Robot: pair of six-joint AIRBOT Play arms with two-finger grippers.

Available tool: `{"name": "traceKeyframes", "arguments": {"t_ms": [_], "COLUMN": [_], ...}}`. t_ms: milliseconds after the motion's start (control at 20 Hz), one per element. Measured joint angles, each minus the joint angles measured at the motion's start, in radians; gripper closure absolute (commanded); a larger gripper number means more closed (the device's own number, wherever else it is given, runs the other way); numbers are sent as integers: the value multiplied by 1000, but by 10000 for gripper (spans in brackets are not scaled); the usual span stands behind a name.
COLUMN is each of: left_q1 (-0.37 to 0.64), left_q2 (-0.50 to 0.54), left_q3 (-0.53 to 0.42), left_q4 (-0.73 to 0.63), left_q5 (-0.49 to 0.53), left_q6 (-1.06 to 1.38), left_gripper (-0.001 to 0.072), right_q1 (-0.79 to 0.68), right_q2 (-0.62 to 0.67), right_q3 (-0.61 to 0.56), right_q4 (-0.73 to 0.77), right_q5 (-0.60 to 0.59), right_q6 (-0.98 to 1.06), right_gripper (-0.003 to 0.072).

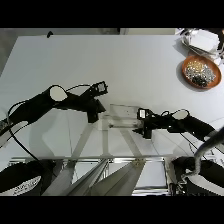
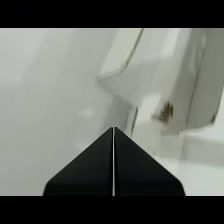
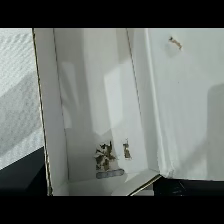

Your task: Fold the box and place the chain.

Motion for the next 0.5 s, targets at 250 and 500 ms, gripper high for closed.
{"name": "traceKeyframes", "arguments": {"t_ms": [250,500], "left_q1": [0,-4], "left_q2": [-58,-140], "left_q3": [0,0], "left_q4": [51,44], "left_q5": [-97,-91], "left_q6": [135,221], "left_gripper": [415,338], "right_q1": [0,0], "right_q2": [0,0], "right_q3": [0,0], "right_q4": [0,0], "right_q5": [0,0], "right_q6": [0,0], "right_gripper": [221,221]}}
